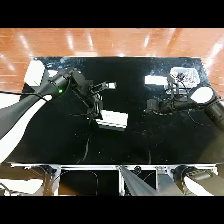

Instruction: Fold the box and place the chain.

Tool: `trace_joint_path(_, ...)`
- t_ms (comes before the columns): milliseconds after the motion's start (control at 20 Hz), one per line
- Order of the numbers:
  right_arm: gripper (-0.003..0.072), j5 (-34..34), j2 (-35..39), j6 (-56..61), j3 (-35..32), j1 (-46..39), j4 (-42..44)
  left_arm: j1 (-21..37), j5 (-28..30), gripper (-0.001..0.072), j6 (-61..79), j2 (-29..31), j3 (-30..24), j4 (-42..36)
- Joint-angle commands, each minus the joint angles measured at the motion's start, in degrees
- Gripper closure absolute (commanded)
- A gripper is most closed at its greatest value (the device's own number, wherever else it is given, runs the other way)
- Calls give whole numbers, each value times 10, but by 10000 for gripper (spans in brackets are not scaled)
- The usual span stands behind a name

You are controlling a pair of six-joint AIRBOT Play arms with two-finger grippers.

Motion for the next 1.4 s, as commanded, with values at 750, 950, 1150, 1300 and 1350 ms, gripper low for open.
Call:
trace_joint_path(750, 657, 1, 0, 0, 0, 0, 0, 0, 24, 74, -5, 7, 2, -8)
trace_joint_path(950, 658, 2, 0, -1, 0, 0, 0, -6, 15, 73, -5, 9, 0, 1)
trace_joint_path(1150, 658, 7, 0, -1, 0, 0, 0, -11, 0, 71, -5, 9, -6, 18)
trace_joint_path(1300, 658, 7, 0, 0, 0, 0, 0, -14, -1, 69, -5, 9, -6, 19)
trace_joint_path(1350, 657, 7, 0, -1, 0, 0, 0, -14, 0, 68, -5, 9, -6, 20)
